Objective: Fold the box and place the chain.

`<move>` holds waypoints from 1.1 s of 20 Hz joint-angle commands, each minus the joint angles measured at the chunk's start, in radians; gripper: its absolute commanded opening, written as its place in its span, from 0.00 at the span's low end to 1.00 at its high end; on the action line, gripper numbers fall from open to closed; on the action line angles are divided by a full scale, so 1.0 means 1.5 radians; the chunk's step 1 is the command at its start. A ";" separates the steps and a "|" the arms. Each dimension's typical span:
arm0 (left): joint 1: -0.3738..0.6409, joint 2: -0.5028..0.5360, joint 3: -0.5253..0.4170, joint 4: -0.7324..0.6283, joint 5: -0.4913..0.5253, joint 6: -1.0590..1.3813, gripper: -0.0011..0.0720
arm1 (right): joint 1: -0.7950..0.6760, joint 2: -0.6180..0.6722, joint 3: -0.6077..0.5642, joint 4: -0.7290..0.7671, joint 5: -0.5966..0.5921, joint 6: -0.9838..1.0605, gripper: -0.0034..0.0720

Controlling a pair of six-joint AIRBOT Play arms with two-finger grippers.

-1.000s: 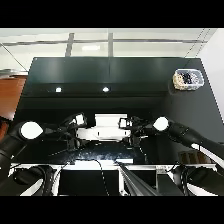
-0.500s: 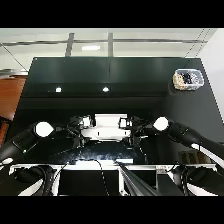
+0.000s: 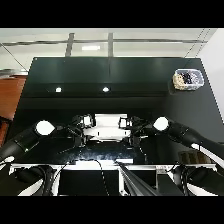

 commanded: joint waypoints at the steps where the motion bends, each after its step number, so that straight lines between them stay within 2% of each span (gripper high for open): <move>1: -0.001 -0.005 0.000 -0.007 -0.011 0.005 0.74 | 0.000 0.000 0.000 0.000 0.000 0.000 0.45; 3: -0.001 -0.005 0.000 -0.007 -0.022 0.005 0.68 | 0.000 0.000 0.000 0.000 0.000 0.000 0.45; 7: -0.030 -0.012 0.003 -0.007 -0.020 0.006 0.64 | 0.000 0.000 0.000 0.000 0.000 0.000 0.45; 8: -0.041 -0.017 0.004 -0.007 -0.016 0.007 0.57 | 0.000 0.000 0.000 0.000 0.000 0.000 0.45; 9: -0.049 -0.021 0.005 -0.007 -0.009 0.007 0.55 | 0.000 0.000 0.000 0.000 0.000 0.000 0.45; 11: -0.048 -0.023 0.007 -0.001 -0.003 0.006 0.42 | 0.000 0.000 0.000 -0.001 0.000 0.000 0.45; 21: -0.046 -0.026 0.024 0.007 -0.011 0.001 0.37 | 0.000 0.000 0.000 -0.002 -0.001 0.000 0.45; 22: -0.046 -0.030 0.024 -0.005 -0.018 0.001 0.25 | 0.000 0.000 0.000 -0.002 -0.001 0.000 0.45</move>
